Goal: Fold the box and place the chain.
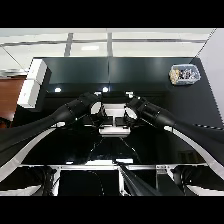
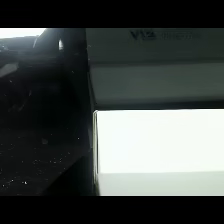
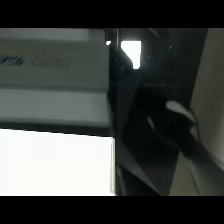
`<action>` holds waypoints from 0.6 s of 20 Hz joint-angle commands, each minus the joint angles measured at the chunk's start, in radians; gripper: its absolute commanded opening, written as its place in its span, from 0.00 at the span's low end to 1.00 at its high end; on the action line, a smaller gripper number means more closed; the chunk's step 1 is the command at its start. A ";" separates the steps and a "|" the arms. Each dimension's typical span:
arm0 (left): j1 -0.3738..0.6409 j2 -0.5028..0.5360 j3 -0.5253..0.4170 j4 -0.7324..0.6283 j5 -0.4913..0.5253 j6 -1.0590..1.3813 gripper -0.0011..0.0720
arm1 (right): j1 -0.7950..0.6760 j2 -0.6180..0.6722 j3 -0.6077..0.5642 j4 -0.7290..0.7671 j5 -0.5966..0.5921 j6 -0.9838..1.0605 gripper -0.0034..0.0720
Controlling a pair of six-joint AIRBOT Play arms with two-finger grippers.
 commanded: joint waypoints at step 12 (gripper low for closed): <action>0.001 0.000 0.000 0.000 0.001 -0.001 0.05 | 0.000 -0.010 0.001 0.019 0.021 0.001 0.35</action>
